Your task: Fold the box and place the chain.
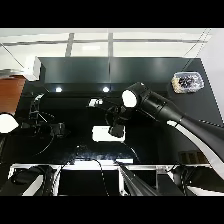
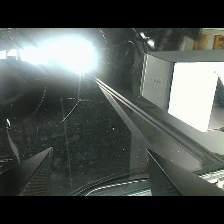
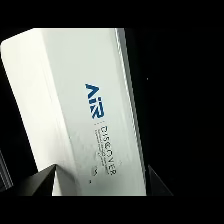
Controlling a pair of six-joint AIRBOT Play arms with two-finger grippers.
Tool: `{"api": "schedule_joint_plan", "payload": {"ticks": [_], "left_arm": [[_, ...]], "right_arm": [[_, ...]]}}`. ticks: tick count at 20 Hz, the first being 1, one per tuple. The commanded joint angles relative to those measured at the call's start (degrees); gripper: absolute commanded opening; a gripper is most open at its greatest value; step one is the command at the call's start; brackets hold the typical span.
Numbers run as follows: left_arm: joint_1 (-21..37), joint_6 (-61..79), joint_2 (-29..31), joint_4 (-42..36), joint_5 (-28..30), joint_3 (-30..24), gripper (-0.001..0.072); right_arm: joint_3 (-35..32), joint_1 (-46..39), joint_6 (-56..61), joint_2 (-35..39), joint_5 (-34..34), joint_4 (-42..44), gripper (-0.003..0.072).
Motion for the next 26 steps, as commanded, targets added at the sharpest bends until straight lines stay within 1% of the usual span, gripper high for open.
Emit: {"api": "schedule_joint_plan", "payload": {"ticks": [1, 3, 4, 5, 6, 14, 22, 23, 24, 26], "left_arm": [[0.07, 0.0, -0.02, 0.0, 0.07, 0.0, 0.0705], [0.07, 0.0, -0.02, 0.02, 0.07, 0.0, 0.0705], [0.07, 0.0, -0.02, 0.02, 0.09, 0.0, 0.0705], [0.07, 0.0, -0.02, 0.02, 0.07, 0.0, 0.0705], [0.07, 0.0, -0.02, 0.02, 0.07, 0.0, 0.0705], [0.07, 0.0, -0.02, 0.02, 0.13, 0.0, 0.0705], [0.07, 0.0, -0.02, 0.04, 0.33, 0.0, 0.0705], [0.07, 0.0, -0.02, 0.04, 0.33, 0.0, 0.0705], [0.07, 0.0, -0.02, 0.04, 0.33, 0.0, 0.0705], [0.07, 0.02, -0.02, 0.04, 0.33, 0.0, 0.0705]], "right_arm": [[0.0, 0.09, 0.44, -0.22, -0.02, -0.24, 0.0695], [0.0, 0.09, 0.63, -0.22, -0.04, -0.26, 0.0694], [0.0, 0.09, 0.68, -0.22, -0.02, -0.26, 0.0648], [0.0, 0.09, 0.7, -0.22, 0.0, -0.24, 0.0484], [0.0, 0.09, 0.7, -0.22, -0.02, -0.26, 0.0469], [0.02, 0.09, 2.89, -0.22, -0.04, -2.36, 0.0465], [0.02, 0.09, 3.19, -0.22, -0.26, -2.38, 0.0462], [0.02, 0.09, 3.15, -0.22, -0.09, -2.36, 0.0292], [0.02, 0.09, 3.13, -0.22, -0.02, -2.36, 0.02], [0.02, 0.09, 3.15, -0.22, -0.07, -2.36, 0.0198]]}}
